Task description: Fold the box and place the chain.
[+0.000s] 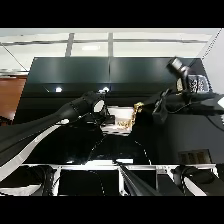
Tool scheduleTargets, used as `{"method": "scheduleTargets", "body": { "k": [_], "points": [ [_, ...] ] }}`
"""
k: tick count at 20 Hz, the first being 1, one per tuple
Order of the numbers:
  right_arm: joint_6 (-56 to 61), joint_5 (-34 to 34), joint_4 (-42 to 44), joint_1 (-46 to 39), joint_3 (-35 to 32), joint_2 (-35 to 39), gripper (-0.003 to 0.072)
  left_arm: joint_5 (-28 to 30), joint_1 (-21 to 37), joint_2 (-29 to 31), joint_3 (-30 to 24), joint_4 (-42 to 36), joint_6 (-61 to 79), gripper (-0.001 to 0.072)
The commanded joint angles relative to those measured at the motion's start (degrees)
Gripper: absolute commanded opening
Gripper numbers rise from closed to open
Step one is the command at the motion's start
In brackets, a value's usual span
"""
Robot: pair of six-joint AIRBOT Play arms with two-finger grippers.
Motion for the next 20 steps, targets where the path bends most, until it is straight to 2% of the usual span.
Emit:
{"method": "scheduleTargets", "body": {
  "k": [1,3,11,20],
  "points": [
    [1.64,1.55,10.12,-0.02,4.83,0.48,0.0012,-0.04,0.04,-0.04,0.0,0.0,0.0,0.0031],
    [1.64,1.49,13.27,-0.02,5.35,0.48,0.0012,-0.02,0.04,-0.04,0.0,0.0,0.0,0.0031],
    [2.71,2.05,13.44,0.0,4.9,-0.17,0.0012,-0.02,0.04,-0.04,0.0,0.0,0.02,0.0031],
    [3.15,2.45,12.5,0.68,-0.28,-7.91,0.0014,-0.02,0.04,-0.04,0.0,0.0,0.02,0.0031]
  ]
}}
